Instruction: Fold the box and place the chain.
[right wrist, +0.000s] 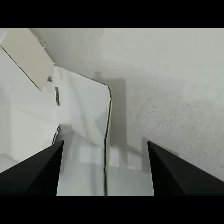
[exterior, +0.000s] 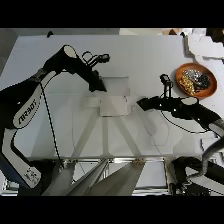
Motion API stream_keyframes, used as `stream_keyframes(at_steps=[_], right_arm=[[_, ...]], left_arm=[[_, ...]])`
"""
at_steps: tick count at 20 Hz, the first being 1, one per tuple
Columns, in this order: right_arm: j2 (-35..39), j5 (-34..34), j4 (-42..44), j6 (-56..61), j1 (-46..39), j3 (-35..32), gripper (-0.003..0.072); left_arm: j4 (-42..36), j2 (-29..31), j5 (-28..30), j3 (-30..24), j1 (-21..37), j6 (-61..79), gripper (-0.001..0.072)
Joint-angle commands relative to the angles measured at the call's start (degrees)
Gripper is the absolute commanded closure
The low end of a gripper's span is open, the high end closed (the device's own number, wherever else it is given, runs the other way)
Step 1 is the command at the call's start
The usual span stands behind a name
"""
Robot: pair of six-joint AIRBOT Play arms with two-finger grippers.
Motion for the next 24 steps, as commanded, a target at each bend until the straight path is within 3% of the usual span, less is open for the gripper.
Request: stream_keyframes(at_steps=[1, 3, 7, 9, 11, 13, 15, 19, 24], right_arm=[[1.5, 0.2, 0.0, 0.1, 0.0, 0.1, 0.0118], [4.1, 0.2, -0.1, 0.1, 0.0, 0.1, 0.0118], [9.3, 0.0, -0.8, 0.1, -0.5, 0.1, 0.0127], [12.0, 0.2, -2.3, 2.5, -3.1, 0.1, 0.0154], [14.7, 0.9, -5.2, 5.1, -7.4, 0.1, 0.0154], [16.7, 3.4, -7.4, 6.1, -12.4, 0.1, 0.0154], [17.6, 6.8, -8.4, 6.1, -17.0, 0.1, 0.0154], [17.7, 12.8, -9.6, 6.1, -22.1, 0.1, 0.0154], [17.7, 14.2, -10.2, 6.1, -22.4, 0.1, 0.0155]], left_arm=[[3.3, 3.3, -0.3, 0.0, 0.0, -5.2, 0.071], [7.9, 8.2, -0.9, 0.0, 0.0, -13.5, 0.0713], [12.2, 18.3, -0.1, -2.8, 0.3, -12.4, 0.0716], [10.0, 23.5, 2.6, -10.2, 1.5, -8.5, 0.0716], [1.4, 27.1, 6.1, -19.8, 3.4, -0.5, 0.0715], [-5.2, 27.4, 9.7, -27.1, 4.7, 7.5, 0.0711], [-4.8, 26.2, 11.3, -30.2, 4.3, 16.2, 0.0707], [-4.6, 23.0, 11.8, -30.6, 3.1, 28.6, 0.0705], [-4.8, 20.0, 16.1, -30.6, 1.7, 29.8, 0.0708]])
